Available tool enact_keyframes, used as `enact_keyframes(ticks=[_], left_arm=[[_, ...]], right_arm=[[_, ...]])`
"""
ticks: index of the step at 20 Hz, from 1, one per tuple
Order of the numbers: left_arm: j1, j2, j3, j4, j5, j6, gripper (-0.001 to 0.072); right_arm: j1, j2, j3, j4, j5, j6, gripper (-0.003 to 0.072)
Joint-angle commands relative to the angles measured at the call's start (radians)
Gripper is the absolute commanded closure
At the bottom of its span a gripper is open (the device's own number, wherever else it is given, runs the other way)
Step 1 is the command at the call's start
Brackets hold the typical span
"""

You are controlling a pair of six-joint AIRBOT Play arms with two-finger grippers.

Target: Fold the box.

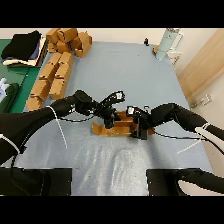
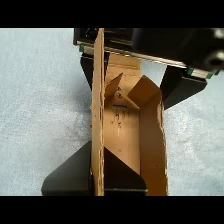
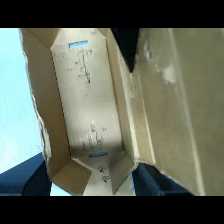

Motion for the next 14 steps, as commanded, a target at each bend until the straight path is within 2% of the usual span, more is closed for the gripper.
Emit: enact_keyframes(ticks=[1, 9, 14], left_arm=[[0.000, 0.000, 0.000, -0.002, 0.003, 0.000, 0.0695], [0.000, 0.000, 0.000, -0.002, 0.003, 0.000, 0.0695], [0.000, 0.000, 0.000, -0.002, 0.003, 0.000, 0.0695]], right_arm=[[0.002, -0.001, 0.001, 0.003, -0.006, 0.001, -0.0024], [0.002, 0.016, 0.002, -0.022, -0.007, 0.010, -0.0021], [0.002, -0.040, 0.002, -0.008, 0.045, 0.009, -0.0019]])
